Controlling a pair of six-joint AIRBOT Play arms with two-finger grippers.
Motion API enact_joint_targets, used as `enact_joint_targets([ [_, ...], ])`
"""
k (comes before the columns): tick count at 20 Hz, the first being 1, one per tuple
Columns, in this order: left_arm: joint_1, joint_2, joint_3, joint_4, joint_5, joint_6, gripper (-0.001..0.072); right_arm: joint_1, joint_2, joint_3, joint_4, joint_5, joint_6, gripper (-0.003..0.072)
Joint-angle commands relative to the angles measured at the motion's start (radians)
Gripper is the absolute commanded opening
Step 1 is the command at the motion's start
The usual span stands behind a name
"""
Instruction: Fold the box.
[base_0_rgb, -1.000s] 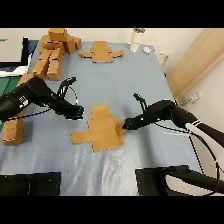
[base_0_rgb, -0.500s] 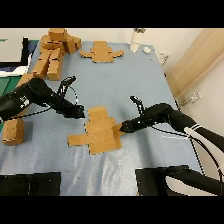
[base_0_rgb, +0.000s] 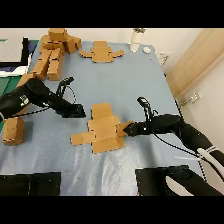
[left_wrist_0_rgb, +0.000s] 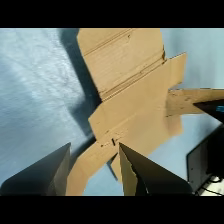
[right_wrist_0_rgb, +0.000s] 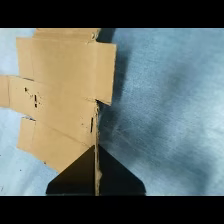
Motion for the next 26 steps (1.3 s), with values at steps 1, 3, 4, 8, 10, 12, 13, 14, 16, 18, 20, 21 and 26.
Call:
enact_joint_targets([
  [1,0.01,-0.071,-0.009,-0.192,-0.005,0.134,0.0487,0.001,0.037,-0.018,0.004,-0.006,-0.024,0.0003],
  [3,0.01,-0.117,-0.009,-0.244,-0.005,0.18,0.0487,0.001,0.037,-0.018,0.013,-0.018,-0.026,0.0003],
  [4,0.01,-0.138,-0.009,-0.257,-0.005,0.194,0.0487,0.001,0.038,-0.018,0.018,-0.026,-0.026,0.0003],
  [8,0.01,-0.209,-0.009,-0.274,-0.002,0.219,0.0487,0.001,0.038,-0.018,0.022,-0.052,-0.027,0.0003],
  [10,0.01,-0.241,-0.009,-0.274,-0.002,0.22,0.0486,0.001,0.038,-0.018,0.026,-0.052,-0.027,0.0003],
  [12,0.01,-0.267,-0.009,-0.277,0.01,0.22,0.0486,0.001,0.038,-0.018,0.026,-0.06,-0.027,0.0003],
  [13,0.01,-0.277,-0.009,-0.291,0.016,0.222,0.0486,0.001,0.038,-0.018,0.026,-0.063,-0.027,0.0003],
  [14,0.01,-0.289,-0.009,-0.329,0.015,0.257,0.0486,0.001,0.038,-0.018,0.026,-0.063,-0.027,0.0003],
  [16,0.01,-0.306,-0.009,-0.439,0.002,0.346,0.0486,0.001,0.037,-0.018,0.026,-0.063,-0.027,0.0003],
  [18,0.01,-0.31,-0.009,-0.514,-0.004,0.422,0.0486,0.001,0.037,-0.018,0.025,-0.066,-0.027,0.0003],
  [20,0.021,-0.31,-0.009,-0.558,-0.029,0.479,0.0486,0.001,0.037,-0.018,0.024,-0.067,-0.027,0.0003],
  [21,0.032,-0.31,-0.009,-0.558,-0.056,0.489,0.0485,0.001,0.037,-0.018,0.023,-0.067,-0.027,0.0003],
  [26,0.106,-0.31,-0.009,-0.57,-0.228,0.542,0.0484,0.001,0.035,-0.018,0.017,-0.066,-0.027,0.0004],
])
